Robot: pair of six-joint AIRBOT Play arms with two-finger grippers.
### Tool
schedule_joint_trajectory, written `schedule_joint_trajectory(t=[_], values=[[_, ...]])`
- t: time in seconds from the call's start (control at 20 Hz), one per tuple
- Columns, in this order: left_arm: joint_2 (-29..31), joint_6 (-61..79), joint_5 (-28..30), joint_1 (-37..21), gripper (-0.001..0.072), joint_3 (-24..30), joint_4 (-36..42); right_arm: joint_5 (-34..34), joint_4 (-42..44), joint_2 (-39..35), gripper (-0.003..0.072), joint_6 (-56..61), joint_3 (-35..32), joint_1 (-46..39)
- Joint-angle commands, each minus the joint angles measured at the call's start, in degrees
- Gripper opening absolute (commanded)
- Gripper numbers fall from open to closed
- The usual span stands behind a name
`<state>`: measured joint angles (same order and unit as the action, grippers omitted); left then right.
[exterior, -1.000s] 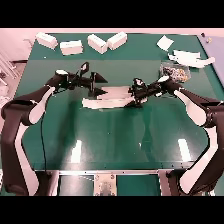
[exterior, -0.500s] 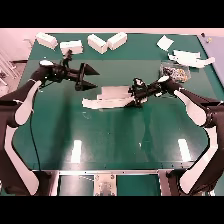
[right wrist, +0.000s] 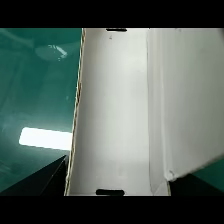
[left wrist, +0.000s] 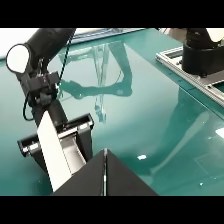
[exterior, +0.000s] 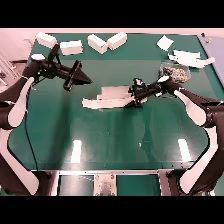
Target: Fold the box and place the chain.
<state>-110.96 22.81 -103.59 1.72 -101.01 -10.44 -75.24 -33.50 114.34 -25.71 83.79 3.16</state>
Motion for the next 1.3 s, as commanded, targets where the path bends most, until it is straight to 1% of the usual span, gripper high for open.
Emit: schedule_joint_trajectory(t=[0.0, 0.05, 0.15, 0.25, 0.35, 0.45, 0.6, 0.7, 0.8, 0.85, 0.95, 1.1, 1.25], values=[[3.19, -0.13, -0.28, -0.11, 0.0017, -0.04, -0.35, -0.02, 0.00, 0.02, 0.0510, 0.02, -0.02, -0.04], [4.09, -0.55, 0.20, -0.11, 0.0016, -0.02, -1.31, -0.02, 0.00, 0.02, 0.0510, 0.02, -0.02, -0.04], [5.92, -1.16, 2.97, -0.11, 0.0014, 1.01, -4.04, -0.02, 0.00, 0.02, 0.0510, 0.02, -0.02, -0.04], [7.98, -3.08, 5.07, 0.00, 0.0014, 2.93, -4.35, -0.02, 0.00, 0.02, 0.0510, 0.02, -0.02, -0.04], [10.60, -3.06, 5.42, 1.01, 0.0014, 6.67, -4.83, -0.02, 0.00, 0.02, 0.0510, 0.02, -0.02, -0.04], [12.76, -2.84, 7.45, 3.30, 0.0014, 11.41, -6.80, -0.02, 0.00, 0.02, 0.0510, 0.02, -0.02, -0.04], [13.57, -2.80, 15.63, 6.54, 0.0015, 17.62, -9.40, -0.02, 0.00, 0.02, 0.0510, 0.02, -0.02, -0.04], [13.57, -1.05, 23.04, 7.54, 0.0016, 21.46, -9.31, -0.02, 0.00, 0.02, 0.0510, 0.02, -0.02, -0.04], [13.55, -0.87, 30.82, 7.96, 0.0018, 24.13, -8.57, -0.02, 0.00, 0.02, 0.0510, 0.02, -0.02, -0.04], [13.49, -0.85, 32.85, 7.93, 0.0019, 24.85, -7.13, -0.02, 0.00, 0.02, 0.0510, 0.02, -0.02, -0.04], [11.96, -0.13, 33.18, 7.93, 0.0019, 24.85, -4.22, -0.02, 0.00, 0.02, 0.0510, 0.02, -0.02, -0.04], [8.90, 0.70, 34.77, 7.93, 0.0020, 23.93, -3.19, -0.02, 0.00, 0.02, 0.0510, 0.02, -0.02, -0.04], [7.04, 1.77, 37.11, 7.93, 0.0020, 23.91, -1.29, -0.02, 0.00, 0.02, 0.0510, 0.00, -0.02, -0.04]])
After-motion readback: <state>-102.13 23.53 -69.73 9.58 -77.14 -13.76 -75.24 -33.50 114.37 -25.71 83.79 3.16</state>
